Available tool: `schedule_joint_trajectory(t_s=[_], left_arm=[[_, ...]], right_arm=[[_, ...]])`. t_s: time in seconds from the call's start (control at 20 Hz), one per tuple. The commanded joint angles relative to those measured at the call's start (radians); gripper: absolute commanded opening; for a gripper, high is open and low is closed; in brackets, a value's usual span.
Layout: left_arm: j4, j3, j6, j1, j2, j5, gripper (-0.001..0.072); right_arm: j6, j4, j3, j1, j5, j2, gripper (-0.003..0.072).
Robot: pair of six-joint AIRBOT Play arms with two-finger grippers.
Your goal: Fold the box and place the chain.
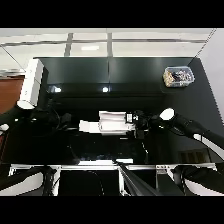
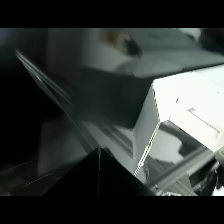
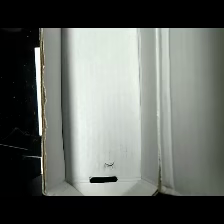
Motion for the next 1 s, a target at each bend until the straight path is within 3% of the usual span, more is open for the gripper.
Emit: schedule_joint_trajectory(t_s=[0.0, 0.1, 0.2, 0.4, 0.45, 0.55, 0.6, 0.95], left_arm=[[-0.057, -0.001, -0.019, -0.119, -0.068, 0.100, 0.0027], [-0.123, -0.001, -0.001, -0.175, -0.079, 0.145, 0.0027], [-0.203, 0.000, 0.069, -0.203, -0.095, 0.129, 0.0027], [-0.236, 0.009, 0.113, -0.206, -0.099, 0.096, 0.0032], [-0.236, 0.018, 0.127, -0.204, -0.099, 0.080, 0.0067], [-0.236, 0.042, 0.132, -0.204, -0.099, 0.060, 0.0462], [-0.236, 0.057, 0.132, -0.204, -0.099, 0.050, 0.0583], [-0.246, 0.128, 0.130, -0.243, -0.099, -0.030, 0.0584]], right_arm=[[0.000, 0.000, 0.000, 0.000, 0.000, -0.001, 0.0188], [0.000, 0.000, 0.000, 0.000, 0.000, -0.001, 0.0188], [0.000, 0.000, 0.000, 0.000, 0.000, -0.001, 0.0187], [0.000, 0.000, 0.000, 0.000, 0.000, -0.001, 0.0188], [0.000, 0.000, 0.000, 0.000, 0.000, -0.001, 0.0187], [0.000, 0.000, 0.000, 0.000, 0.000, -0.001, 0.0188], [0.000, 0.000, 0.000, 0.000, 0.000, -0.001, 0.0188], [0.000, 0.000, 0.000, 0.000, 0.000, -0.001, 0.0188]])
